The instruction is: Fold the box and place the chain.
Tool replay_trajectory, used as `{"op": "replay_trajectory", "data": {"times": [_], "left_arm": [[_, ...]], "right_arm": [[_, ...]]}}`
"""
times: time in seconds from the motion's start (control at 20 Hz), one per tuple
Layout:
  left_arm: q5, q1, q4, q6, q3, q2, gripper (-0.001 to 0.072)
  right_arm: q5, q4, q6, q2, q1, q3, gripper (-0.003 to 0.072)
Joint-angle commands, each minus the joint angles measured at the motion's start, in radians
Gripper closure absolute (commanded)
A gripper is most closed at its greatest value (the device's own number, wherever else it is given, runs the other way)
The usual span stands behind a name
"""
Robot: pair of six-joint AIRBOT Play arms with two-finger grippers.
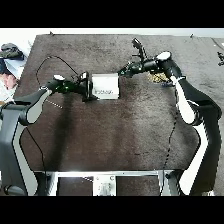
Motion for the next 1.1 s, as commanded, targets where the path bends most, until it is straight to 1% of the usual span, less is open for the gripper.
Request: {"op": "replay_trajectory", "data": {"times": [0.0, 0.05, 0.1, 0.15, 0.25, 0.45, 0.65, 0.85, 1.05], "left_arm": [[0.000, 0.000, 0.000, 0.000, 0.000, -0.001, 0.0291], [0.000, 0.000, 0.000, 0.000, 0.000, -0.001, 0.0291], [0.000, 0.000, 0.000, 0.000, 0.000, -0.001, 0.0291], [0.000, 0.000, 0.000, 0.000, 0.000, -0.001, 0.0291], [0.000, 0.000, 0.000, 0.000, 0.000, -0.001, 0.0291], [0.000, 0.000, 0.000, 0.000, 0.000, -0.001, 0.0292], [0.000, 0.000, 0.000, 0.000, 0.000, -0.001, 0.0291], [0.000, 0.000, 0.000, 0.000, 0.000, -0.001, 0.0291], [0.000, 0.000, 0.000, 0.000, 0.000, -0.001, 0.0291]], "right_arm": [[0.040, -0.027, -0.043, 0.003, 0.027, 0.002, 0.0573], [0.061, -0.032, -0.066, 0.003, 0.033, 0.002, 0.0508], [0.090, -0.031, -0.085, 0.003, 0.039, 0.002, 0.0356], [0.112, -0.043, -0.111, 0.003, 0.046, 0.002, 0.0331], [0.111, -0.077, -0.134, 0.003, 0.060, 0.002, 0.0331], [0.112, -0.077, -0.140, 0.003, 0.076, 0.002, 0.0332], [0.128, -0.079, -0.217, 0.003, 0.091, 0.002, 0.0331], [0.130, -0.133, -0.277, 0.003, 0.124, 0.002, 0.0330], [0.127, -0.142, -0.343, 0.003, 0.141, 0.002, 0.0329]]}}
